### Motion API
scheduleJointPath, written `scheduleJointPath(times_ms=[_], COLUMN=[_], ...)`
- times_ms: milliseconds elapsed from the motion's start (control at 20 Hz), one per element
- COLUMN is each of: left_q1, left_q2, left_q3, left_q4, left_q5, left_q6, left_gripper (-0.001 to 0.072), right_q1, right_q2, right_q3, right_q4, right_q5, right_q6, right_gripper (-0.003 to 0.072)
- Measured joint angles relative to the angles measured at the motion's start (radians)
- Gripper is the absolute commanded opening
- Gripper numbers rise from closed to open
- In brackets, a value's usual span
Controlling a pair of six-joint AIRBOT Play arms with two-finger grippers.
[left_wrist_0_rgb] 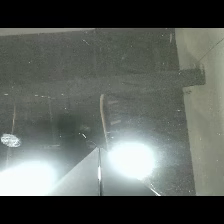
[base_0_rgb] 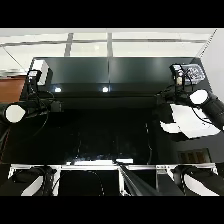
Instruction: Fold the box and place the chain.
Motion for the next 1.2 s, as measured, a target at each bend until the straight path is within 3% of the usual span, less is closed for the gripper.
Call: scheduleJointPath(times_ms=[750,1000,1050,1100,1150,1200], left_q1=[0.000,0.000,0.000,0.000,0.000,0.000], left_q2=[0.000,0.000,0.000,0.000,0.000,0.000], left_q3=[0.000,0.000,0.000,0.000,0.000,0.000], left_q4=[0.000,0.000,0.000,0.000,0.000,0.000], left_q5=[0.000,0.000,0.000,0.000,0.000,0.000], left_q6=[0.000,0.000,0.000,0.000,0.000,0.000], left_gripper=[0.0029,0.0029,0.0029,0.0029,0.0029,0.0029], right_q1=[0.000,0.001,0.001,0.000,-0.004,-0.012], right_q2=[0.000,0.000,0.000,0.000,0.000,0.000], right_q3=[0.000,0.000,0.000,0.002,0.005,0.009], right_q4=[0.001,0.106,0.142,0.166,0.185,0.194], right_q5=[0.000,0.011,0.026,0.035,0.047,0.062], right_q6=[0.000,0.000,0.001,0.000,0.001,-0.002], right_gripper=[0.0026,0.0055,0.0315,0.0653,0.0720,0.0720])
